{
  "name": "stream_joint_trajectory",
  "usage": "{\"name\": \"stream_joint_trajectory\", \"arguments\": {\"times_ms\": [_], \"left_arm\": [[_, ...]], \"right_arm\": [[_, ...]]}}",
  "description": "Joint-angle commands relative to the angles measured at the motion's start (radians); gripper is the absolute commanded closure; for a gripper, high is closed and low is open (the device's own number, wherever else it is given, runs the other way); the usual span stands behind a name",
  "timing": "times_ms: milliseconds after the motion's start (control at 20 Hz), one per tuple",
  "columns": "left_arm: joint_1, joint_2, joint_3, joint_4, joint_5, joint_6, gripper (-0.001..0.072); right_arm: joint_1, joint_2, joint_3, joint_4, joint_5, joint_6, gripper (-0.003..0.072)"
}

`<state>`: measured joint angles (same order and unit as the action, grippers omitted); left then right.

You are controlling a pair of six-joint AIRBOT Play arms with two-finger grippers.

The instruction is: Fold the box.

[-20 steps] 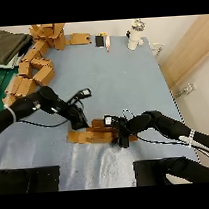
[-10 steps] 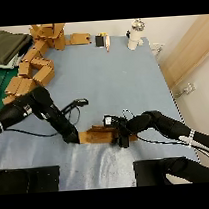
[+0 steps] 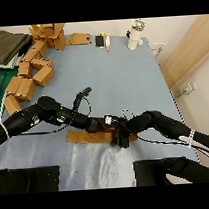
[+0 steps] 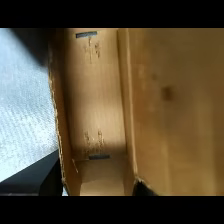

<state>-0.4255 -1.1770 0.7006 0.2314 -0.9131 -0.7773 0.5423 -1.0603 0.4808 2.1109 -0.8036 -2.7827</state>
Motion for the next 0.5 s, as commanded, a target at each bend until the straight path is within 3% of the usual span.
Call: {"name": "stream_joint_trajectory", "arguments": {"times_ms": [0, 250, 450], "left_arm": [[-0.007, -0.004, -0.013, -0.094, 0.159, -0.035, 0.0698], [-0.067, -0.059, -0.027, -0.093, 0.295, -0.043, 0.0699], [-0.064, -0.094, -0.027, -0.007, 0.386, -0.043, 0.0699]], "right_arm": [[0.001, 0.0, 0.0, 0.003, 0.0, 0.0, 0.0304], [0.001, 0.0, 0.0, 0.004, 0.001, 0.0, 0.0304], [0.002, 0.0, 0.0, 0.008, 0.0, 0.0, 0.0305]]}}
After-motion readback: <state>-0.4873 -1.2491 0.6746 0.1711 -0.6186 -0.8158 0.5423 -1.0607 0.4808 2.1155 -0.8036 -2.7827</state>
